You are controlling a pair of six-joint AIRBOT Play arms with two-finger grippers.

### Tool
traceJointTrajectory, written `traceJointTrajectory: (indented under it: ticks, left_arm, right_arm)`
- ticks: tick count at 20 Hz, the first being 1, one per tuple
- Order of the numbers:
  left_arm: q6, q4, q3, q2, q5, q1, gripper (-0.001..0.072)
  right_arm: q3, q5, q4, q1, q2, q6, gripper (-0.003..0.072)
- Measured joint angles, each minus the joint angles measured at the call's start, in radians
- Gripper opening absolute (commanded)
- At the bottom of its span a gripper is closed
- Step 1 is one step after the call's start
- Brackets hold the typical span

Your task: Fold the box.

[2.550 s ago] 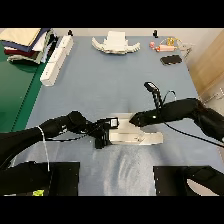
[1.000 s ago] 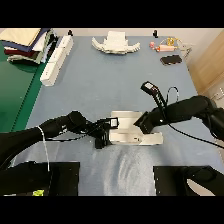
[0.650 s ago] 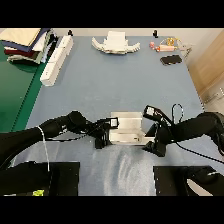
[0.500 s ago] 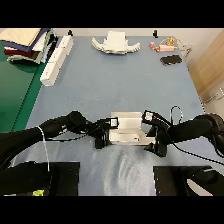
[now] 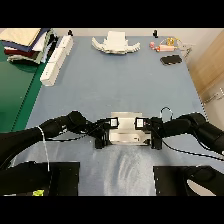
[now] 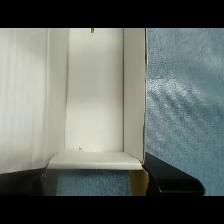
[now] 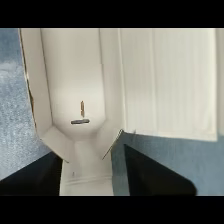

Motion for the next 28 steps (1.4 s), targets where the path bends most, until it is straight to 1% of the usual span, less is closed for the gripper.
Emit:
traceJointTrajectory:
  ticks: [1,2,4,5,6,11,12,14,15,16,18,22,25,26,27,28]
  left_arm:
    - [0.000,0.000,0.000,0.000,0.000,0.000,0.0413]
    - [0.000,0.000,0.000,0.000,0.000,0.000,0.0413]
    - [0.000,0.000,0.000,0.000,0.000,0.000,0.0414]
    - [0.000,0.000,0.000,0.000,0.000,0.000,0.0413]
    - [0.000,0.000,0.000,0.000,0.000,0.000,0.0414]
    - [0.001,0.000,0.000,0.000,0.000,0.000,0.0413]
    - [0.001,0.000,0.000,0.000,-0.001,0.000,0.0413]
    - [0.001,0.000,0.000,0.000,0.000,0.000,0.0414]
    - [0.001,0.000,0.000,0.000,0.000,0.000,0.0413]
    - [0.001,0.000,0.000,0.000,0.000,0.000,0.0413]
    - [0.000,0.000,0.000,0.000,0.000,0.000,0.0414]
    - [0.000,0.000,0.000,0.000,0.000,0.000,0.0414]
    - [0.001,0.001,0.000,0.000,-0.001,0.000,0.0414]
    - [0.001,0.001,0.000,0.000,-0.001,0.000,0.0414]
    - [0.000,0.001,0.000,0.000,-0.001,0.000,0.0414]
    - [0.000,0.000,0.000,0.000,-0.001,0.000,0.0414]
  right_arm:
    - [0.000,0.015,-0.001,0.010,-0.007,-0.010,0.0290]
    - [0.000,0.025,-0.002,0.021,-0.012,-0.016,0.0277]
    - [0.000,0.032,-0.002,0.044,-0.018,-0.025,0.0277]
    - [0.000,0.033,0.002,0.055,-0.020,-0.026,0.0254]
    - [0.000,0.034,0.009,0.067,-0.022,-0.030,0.0193]
    - [0.000,0.063,0.037,0.105,-0.026,-0.035,0.0197]
    - [0.000,0.072,0.048,0.109,-0.027,-0.035,0.0234]
    - [0.000,0.082,0.066,0.113,-0.032,-0.035,0.0536]
    - [0.000,0.084,0.078,0.115,-0.036,-0.035,0.0610]
    - [0.000,0.084,0.087,0.115,-0.038,-0.035,0.0668]
    - [0.000,0.088,0.105,0.116,-0.041,-0.035,0.0687]
    - [0.000,0.091,0.121,0.117,-0.042,-0.035,0.0686]
    - [0.003,0.070,0.113,0.117,-0.042,-0.013,0.0675]
    - [0.007,0.056,0.101,0.117,-0.039,0.014,0.0525]
    - [0.013,0.036,0.079,0.117,-0.033,0.052,0.0345]
    - [0.019,0.006,0.044,0.117,-0.026,0.097,0.0193]
